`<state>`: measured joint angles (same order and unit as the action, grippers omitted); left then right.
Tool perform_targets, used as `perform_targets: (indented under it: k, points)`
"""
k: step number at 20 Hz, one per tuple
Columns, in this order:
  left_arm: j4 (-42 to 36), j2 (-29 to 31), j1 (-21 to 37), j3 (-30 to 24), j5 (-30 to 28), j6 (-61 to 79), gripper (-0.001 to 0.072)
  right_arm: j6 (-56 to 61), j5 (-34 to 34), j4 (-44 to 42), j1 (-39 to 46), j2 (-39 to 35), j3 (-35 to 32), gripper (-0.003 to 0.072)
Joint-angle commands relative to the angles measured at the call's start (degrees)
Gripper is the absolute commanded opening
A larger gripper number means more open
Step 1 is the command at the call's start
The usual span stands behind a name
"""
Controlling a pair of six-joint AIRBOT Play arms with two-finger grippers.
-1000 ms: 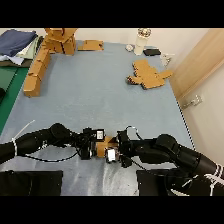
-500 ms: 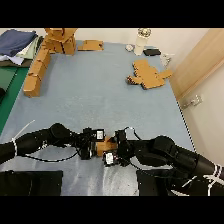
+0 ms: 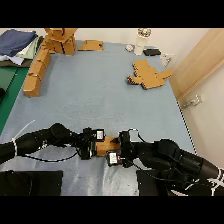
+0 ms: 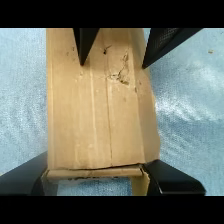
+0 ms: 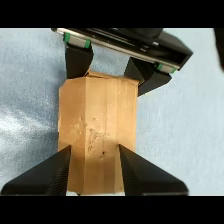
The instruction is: Fold the box.
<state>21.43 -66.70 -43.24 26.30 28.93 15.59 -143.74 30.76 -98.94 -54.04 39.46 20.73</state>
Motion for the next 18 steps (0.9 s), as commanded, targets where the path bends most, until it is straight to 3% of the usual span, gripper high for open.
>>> perform_targets:
  k: [1,8,9,10,18]
  points:
    - [0.0,0.0,0.0,0.0,0.0,0.0,0.0507,0.8,-1.2,0.5,0.0,-1.6,-1.5,0.045]
    - [0.0,0.0,0.0,0.0,0.0,0.0,0.0507,0.8,-3.7,1.9,0.0,-0.5,-1.5,0.0448]
    - [0.0,0.0,0.0,0.0,0.0,0.0,0.0507,0.8,-3.9,1.9,0.0,-0.2,-1.5,0.0433]
    - [0.0,0.0,0.0,0.0,0.0,0.0,0.0507,0.8,-3.8,1.9,0.0,-0.1,-1.5,0.0348]
    - [0.0,0.0,0.0,0.0,0.0,0.0,0.0507,0.8,-3.8,3.2,-2.1,-0.6,-1.4,0.0285]
